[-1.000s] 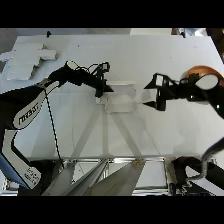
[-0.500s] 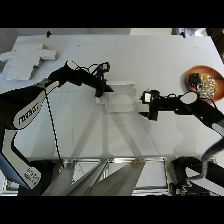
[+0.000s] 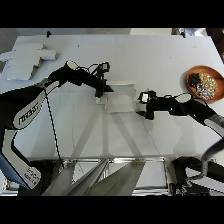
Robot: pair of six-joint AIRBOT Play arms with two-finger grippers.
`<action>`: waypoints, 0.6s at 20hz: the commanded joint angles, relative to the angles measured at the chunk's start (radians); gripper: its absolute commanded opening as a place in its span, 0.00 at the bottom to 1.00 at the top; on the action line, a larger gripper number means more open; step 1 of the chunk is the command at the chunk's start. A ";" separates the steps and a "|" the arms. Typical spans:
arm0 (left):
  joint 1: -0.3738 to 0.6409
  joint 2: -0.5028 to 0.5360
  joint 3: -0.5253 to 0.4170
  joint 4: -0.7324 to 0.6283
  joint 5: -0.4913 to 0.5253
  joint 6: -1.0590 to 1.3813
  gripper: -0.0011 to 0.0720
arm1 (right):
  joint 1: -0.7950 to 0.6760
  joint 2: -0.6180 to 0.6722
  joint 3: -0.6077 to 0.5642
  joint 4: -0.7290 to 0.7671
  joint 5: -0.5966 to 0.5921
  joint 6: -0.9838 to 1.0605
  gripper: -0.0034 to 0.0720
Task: Fold the box and place the chain.
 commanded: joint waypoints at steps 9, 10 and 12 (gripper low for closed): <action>-0.001 -0.001 0.000 0.000 0.000 0.000 0.03 | 0.048 -0.051 0.000 0.186 -0.053 -0.086 0.95; -0.001 -0.001 0.000 0.000 0.000 0.000 0.03 | 0.048 -0.051 0.000 0.186 -0.070 -0.075 0.95; -0.001 -0.001 0.000 0.000 0.000 0.000 0.03 | 0.048 -0.047 0.000 0.186 -0.108 -0.032 0.95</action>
